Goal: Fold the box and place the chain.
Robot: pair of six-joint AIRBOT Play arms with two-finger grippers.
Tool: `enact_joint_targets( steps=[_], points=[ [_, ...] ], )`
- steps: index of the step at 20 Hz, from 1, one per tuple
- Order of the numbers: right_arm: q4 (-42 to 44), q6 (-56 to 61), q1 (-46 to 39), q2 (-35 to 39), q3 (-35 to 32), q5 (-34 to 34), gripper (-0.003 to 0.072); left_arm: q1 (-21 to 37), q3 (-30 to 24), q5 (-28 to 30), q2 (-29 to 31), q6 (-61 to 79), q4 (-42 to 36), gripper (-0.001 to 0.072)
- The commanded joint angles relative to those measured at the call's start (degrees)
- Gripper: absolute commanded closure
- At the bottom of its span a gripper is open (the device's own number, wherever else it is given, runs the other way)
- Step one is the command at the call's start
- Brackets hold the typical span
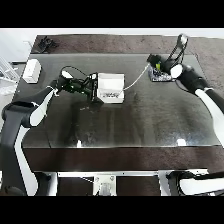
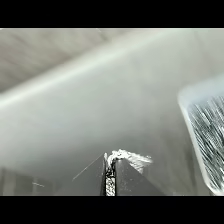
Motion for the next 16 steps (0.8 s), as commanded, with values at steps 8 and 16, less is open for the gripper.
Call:
enact_joint_targets(
  steps=[8,16],
  points=[
    [-4.70,-3.39,12.04,17.79,0.04,0.22,0.0680,0.04,-0.02,0.04,0.02,0.02,0.00,0.0283],
    [-4.42,-5.22,22.25,16.44,-3.34,1.77,0.0681,0.04,-0.02,0.02,0.02,0.02,0.02,0.0283]
  ],
)
